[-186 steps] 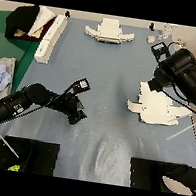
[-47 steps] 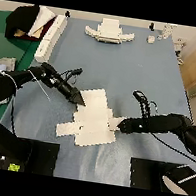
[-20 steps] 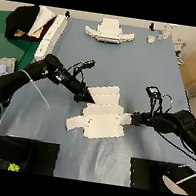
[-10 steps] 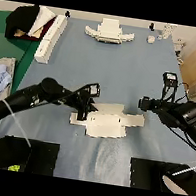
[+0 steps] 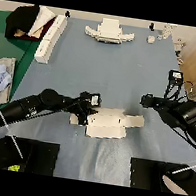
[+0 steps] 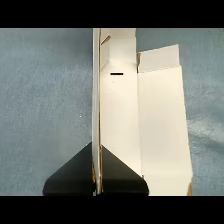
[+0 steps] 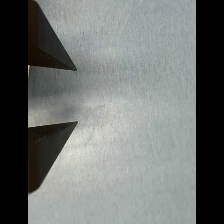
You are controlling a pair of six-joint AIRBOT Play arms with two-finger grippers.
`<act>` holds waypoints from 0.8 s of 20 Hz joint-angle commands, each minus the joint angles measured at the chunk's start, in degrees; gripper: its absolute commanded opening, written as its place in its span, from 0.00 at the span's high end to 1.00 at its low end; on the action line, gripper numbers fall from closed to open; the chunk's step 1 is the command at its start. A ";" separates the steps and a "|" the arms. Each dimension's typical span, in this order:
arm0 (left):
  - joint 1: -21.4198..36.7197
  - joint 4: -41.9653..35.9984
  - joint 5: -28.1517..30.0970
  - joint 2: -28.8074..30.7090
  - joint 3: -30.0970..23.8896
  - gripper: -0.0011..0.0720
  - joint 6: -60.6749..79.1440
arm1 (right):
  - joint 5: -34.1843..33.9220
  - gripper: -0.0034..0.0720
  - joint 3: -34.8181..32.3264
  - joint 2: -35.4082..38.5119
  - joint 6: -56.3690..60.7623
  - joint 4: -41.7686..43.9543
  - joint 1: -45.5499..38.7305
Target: Fold the box.
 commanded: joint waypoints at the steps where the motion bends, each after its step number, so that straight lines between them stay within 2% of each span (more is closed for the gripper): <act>1: 3.61 1.16 -9.62 0.15 3.34 0.96 -0.66 | -0.31 0.26 0.04 -0.02 0.46 0.28 -0.02; 4: 4.46 1.55 -11.19 -0.72 4.35 0.96 -0.66 | -0.26 0.26 0.04 -0.02 0.46 0.79 -0.02; 9: 4.46 4.44 -11.69 -6.32 4.35 0.96 -3.13 | -0.28 0.26 0.04 -0.02 0.44 1.20 0.00; 16: 4.46 5.18 -11.72 -7.02 4.33 0.96 -5.16 | -0.28 0.26 0.04 -0.02 0.44 1.49 0.00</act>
